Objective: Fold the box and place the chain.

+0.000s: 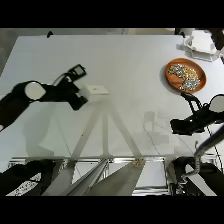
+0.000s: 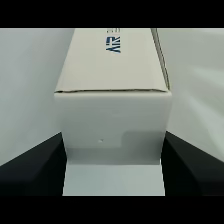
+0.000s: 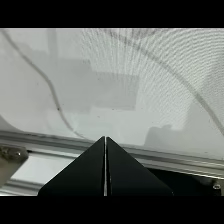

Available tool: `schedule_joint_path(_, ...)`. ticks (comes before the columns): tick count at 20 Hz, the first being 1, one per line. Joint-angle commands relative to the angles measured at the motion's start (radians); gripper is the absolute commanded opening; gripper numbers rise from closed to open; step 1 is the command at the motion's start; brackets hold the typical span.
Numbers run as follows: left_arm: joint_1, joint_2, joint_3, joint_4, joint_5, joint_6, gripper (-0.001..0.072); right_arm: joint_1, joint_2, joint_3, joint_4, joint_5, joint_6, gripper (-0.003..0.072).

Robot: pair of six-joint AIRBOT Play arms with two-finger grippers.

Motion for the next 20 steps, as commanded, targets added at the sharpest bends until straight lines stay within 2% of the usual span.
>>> schedule_joint_path(1,0.173,0.093,0.000,0.187,-0.049,-0.237,0.0004,0.000,0.001,0.000,0.001,-0.026,-0.001,0.0019)
schedule_joint_path(4,0.347,0.097,-0.002,0.216,-0.107,-0.274,0.0004,-0.001,0.001,0.000,0.001,-0.025,-0.001,0.0019)
schedule_joint_path(7,0.497,0.097,-0.012,0.229,-0.113,-0.311,0.0003,-0.001,0.001,0.000,0.001,-0.025,-0.001,0.0019)
schedule_joint_path(11,0.643,0.097,-0.012,0.245,-0.124,-0.348,0.0003,0.000,0.001,0.000,0.001,-0.026,-0.002,0.0019)
schedule_joint_path(15,0.689,0.097,-0.020,0.246,-0.179,-0.347,0.0003,-0.001,0.001,0.000,0.001,-0.060,-0.002,0.0019)
schedule_joint_path(20,0.688,0.097,-0.123,0.238,-0.185,-0.402,0.0002,0.000,0.001,0.000,0.001,-0.076,-0.002,0.0019)
